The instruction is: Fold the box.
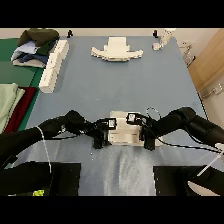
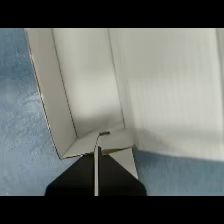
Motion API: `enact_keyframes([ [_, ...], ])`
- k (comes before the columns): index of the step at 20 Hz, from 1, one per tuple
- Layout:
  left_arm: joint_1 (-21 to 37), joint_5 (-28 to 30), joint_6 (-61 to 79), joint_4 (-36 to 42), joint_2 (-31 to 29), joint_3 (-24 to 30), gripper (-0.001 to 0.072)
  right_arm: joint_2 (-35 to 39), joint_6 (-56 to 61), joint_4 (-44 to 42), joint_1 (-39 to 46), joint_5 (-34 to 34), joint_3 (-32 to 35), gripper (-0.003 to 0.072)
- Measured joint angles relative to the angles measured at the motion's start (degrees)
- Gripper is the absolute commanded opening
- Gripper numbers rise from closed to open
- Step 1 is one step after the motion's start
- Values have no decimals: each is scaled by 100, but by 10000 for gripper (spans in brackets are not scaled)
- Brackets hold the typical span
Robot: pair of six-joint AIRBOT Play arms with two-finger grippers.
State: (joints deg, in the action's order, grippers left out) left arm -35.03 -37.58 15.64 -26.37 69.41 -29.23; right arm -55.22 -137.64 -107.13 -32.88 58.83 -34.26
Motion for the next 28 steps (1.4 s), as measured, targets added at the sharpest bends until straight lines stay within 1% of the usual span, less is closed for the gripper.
enact_keyframes([
  [1,0,0,-2,0,0,0,499,0,518,308,2,214,-94,6],
  [5,0,0,-2,0,0,0,499,0,2844,1853,280,994,-424,5],
  [7,0,0,-2,0,0,0,499,-4,3847,2404,699,1316,-496,5],
  [9,0,0,-4,0,0,0,499,-9,4579,2573,1366,1532,-527,5],
  [10,0,0,-4,0,0,0,499,-9,4817,2479,1781,1578,-522,5],
  [12,0,0,-4,0,0,0,499,-11,4999,1906,2640,1609,-415,5],
  [14,0,0,-9,0,0,0,499,-13,4854,988,3432,1510,-166,5],
  [17,0,0,-9,0,0,0,499,-17,4422,-238,4153,1287,343,5],
  [20,0,0,-9,0,0,0,499,-17,3982,-1180,4433,1139,850,5],
  [22,0,0,-7,0,0,0,499,-17,3748,-1659,4505,1047,1097,5],
  [24,0,0,-11,0,0,0,499,-13,3550,-2020,4468,1003,1248,5],
  [28,0,0,-11,0,0,0,499,-11,3357,-2474,4094,911,1370,5],
])
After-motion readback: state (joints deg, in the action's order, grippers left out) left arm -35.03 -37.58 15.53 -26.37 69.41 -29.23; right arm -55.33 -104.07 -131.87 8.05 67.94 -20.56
